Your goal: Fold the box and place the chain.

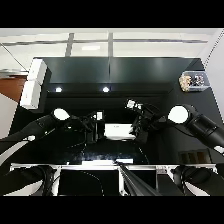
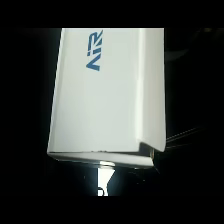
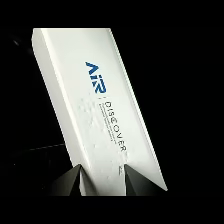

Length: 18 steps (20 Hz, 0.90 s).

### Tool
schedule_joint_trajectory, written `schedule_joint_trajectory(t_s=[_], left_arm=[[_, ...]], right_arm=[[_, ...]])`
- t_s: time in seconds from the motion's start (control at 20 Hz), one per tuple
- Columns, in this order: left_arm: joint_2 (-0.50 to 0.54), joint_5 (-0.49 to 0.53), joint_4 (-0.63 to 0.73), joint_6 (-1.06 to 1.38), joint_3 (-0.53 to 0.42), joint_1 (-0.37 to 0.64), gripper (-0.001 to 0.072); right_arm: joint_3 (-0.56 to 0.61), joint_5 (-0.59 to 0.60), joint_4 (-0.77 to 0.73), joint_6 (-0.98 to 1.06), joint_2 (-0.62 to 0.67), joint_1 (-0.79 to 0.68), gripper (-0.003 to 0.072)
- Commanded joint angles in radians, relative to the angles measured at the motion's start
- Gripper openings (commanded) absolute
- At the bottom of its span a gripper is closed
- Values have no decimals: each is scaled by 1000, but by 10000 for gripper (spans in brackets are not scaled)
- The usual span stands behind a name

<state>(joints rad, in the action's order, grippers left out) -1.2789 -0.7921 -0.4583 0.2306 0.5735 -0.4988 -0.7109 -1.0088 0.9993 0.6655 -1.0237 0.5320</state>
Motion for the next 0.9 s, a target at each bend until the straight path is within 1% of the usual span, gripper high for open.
schedule_joint_trajectory(t_s=[0.0, 0.05, 0.1, 0.15, 0.85], left_arm=[[0, 0, -1, 1, 0, 0, 398], [0, 0, -1, 1, 0, 0, 398], [0, 0, -1, 1, 0, 0, 398], [0, 0, -1, 1, 0, 0, 398], [0, 0, -1, 1, 0, 0, 398]], right_arm=[[1, 4, 5, 12, 1, 6, 307], [1, 3, 5, 12, 1, 6, 307], [1, 3, 4, 12, 1, 6, 258], [1, 1, 4, 12, 1, 6, 229], [1, 0, 4, 53, 1, 6, 227]])
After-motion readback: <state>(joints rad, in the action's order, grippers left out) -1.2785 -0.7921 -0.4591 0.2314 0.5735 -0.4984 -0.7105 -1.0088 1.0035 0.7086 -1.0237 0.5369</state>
